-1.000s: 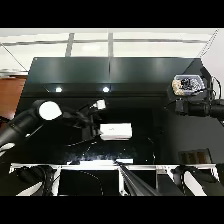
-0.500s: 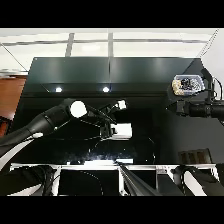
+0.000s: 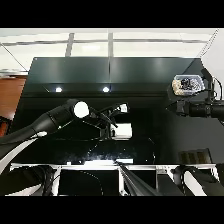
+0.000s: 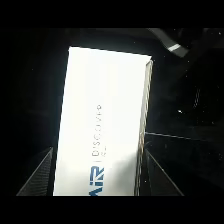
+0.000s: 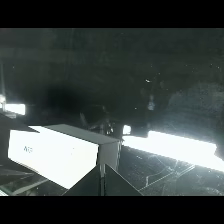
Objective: Fold the box and place the chain.
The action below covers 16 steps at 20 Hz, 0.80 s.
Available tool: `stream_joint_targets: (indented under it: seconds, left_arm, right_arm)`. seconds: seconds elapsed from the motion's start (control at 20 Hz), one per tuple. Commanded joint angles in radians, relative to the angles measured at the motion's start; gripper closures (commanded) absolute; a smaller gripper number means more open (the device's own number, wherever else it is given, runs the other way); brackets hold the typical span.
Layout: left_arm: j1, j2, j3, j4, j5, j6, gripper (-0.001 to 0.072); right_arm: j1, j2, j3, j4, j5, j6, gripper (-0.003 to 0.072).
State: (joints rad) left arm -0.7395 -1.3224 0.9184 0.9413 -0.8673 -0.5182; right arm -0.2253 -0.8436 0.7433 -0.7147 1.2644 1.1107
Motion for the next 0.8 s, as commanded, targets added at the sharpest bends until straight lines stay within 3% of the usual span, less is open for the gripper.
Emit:
stream_joint_targets:
  seconds: [0.0, 0.75]
  left_arm:
    - [-0.001, -0.001, 0.0, 0.004, 0.0, 0.018, 0.0007]
    - [-0.005, -0.045, 0.001, 0.004, -0.002, 0.018, 0.0006]
  right_arm:
    - [0.0, 0.001, 0.001, 0.002, 0.0, 0.0, 0.0646]
    - [0.0, 0.001, 0.001, 0.003, 0.0, 0.0, 0.0646]
